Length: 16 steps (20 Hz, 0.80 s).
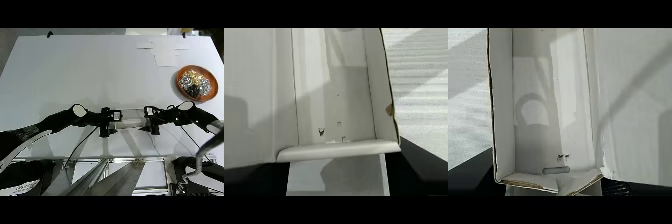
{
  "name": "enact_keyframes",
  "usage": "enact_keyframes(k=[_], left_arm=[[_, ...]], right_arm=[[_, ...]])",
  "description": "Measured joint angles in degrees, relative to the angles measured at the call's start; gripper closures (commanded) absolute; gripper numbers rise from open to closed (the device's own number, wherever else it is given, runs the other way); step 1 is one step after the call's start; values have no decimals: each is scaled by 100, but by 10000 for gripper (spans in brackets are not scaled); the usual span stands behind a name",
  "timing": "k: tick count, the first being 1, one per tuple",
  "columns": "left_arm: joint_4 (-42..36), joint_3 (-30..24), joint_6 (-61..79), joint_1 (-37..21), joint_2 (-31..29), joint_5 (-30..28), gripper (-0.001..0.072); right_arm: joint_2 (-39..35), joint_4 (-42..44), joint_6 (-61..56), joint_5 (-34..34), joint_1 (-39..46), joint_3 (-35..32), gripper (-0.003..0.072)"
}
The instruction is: Fold the box and place the chain.
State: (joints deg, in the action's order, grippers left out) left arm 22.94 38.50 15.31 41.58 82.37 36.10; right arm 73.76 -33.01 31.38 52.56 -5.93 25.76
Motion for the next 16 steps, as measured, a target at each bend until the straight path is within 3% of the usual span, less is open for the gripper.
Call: enact_keyframes(k=[16], left_arm=[[24, 0, 13, 7, 0, 9, 576]], right_arm=[[2, 28, 7, 48, 0, 0, 277]])
